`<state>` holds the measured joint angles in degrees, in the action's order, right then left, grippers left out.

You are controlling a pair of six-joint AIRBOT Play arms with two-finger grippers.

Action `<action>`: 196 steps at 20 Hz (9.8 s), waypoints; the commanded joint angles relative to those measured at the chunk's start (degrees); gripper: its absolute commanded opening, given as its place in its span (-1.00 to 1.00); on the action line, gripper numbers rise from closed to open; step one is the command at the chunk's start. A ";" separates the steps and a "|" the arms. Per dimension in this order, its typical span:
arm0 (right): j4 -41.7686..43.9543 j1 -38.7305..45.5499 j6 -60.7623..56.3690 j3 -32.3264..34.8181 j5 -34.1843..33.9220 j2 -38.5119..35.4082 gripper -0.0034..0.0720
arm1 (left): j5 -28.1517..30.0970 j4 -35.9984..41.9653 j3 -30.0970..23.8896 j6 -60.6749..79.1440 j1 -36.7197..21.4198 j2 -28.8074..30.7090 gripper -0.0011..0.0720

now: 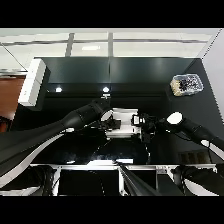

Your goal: Fold the box and place the chain.

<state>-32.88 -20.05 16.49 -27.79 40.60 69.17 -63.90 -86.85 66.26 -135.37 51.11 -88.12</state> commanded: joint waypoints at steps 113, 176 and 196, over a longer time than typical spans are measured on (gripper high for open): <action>0.96 6.27 -91.01 -4.92 14.97 -4.20 0.35 | 2.19 -0.98 0.07 2.93 -1.60 -0.81 -0.90; -49.70 -19.34 -145.24 -28.33 22.53 12.24 -0.88 | 2.34 -0.98 0.07 2.93 -1.62 -0.81 -0.90; -83.14 14.82 -135.53 -27.85 19.02 -14.99 1.00 | 2.16 -1.01 0.07 2.93 -1.64 -0.81 -0.90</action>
<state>-112.57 -16.99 -120.03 -55.86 69.80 54.06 -61.69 -87.83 66.32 -132.40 49.54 -88.92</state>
